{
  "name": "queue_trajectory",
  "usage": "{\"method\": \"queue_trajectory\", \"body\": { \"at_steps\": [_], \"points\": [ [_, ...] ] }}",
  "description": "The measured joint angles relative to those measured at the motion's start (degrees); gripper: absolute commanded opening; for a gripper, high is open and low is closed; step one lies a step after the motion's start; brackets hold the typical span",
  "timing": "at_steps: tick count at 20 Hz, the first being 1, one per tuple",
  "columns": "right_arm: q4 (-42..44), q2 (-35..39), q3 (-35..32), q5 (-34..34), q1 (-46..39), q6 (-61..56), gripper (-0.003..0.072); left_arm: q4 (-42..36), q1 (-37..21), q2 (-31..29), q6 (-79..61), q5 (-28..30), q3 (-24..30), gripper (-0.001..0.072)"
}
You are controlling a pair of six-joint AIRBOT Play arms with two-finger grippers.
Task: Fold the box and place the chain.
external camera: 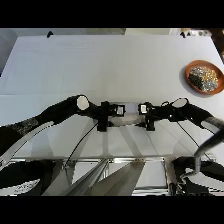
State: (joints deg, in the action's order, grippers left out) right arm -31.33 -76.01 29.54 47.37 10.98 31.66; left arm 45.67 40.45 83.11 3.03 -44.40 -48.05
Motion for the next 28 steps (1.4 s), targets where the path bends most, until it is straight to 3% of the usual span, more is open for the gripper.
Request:
{"method": "queue_trajectory", "body": {
  "at_steps": [6,12,20,24,28],
  "points": [
    [0.0,0.0,0.0,-0.1,0.0,0.1,0.0335,2.3,-0.1,-1.1,8.2,-1.9,0.0,0.0004],
    [0.1,0.0,0.0,-0.1,0.0,-0.1,0.0335,8.9,-2.2,-7.2,23.8,-7.2,0.0,0.0004],
    [0.1,0.0,0.0,-0.1,0.0,-0.1,0.0335,16.5,-11.6,-24.6,53.4,-16.1,1.5,0.0006],
    [0.1,0.0,0.0,-0.1,0.0,-0.1,0.0335,17.2,-17.9,-29.9,60.5,-15.4,6.9,0.0005],
    [0.1,0.0,0.0,-0.1,0.0,-0.1,0.0335,13.6,-23.1,-27.8,65.2,-11.8,12.5,0.0006]
  ]
}}
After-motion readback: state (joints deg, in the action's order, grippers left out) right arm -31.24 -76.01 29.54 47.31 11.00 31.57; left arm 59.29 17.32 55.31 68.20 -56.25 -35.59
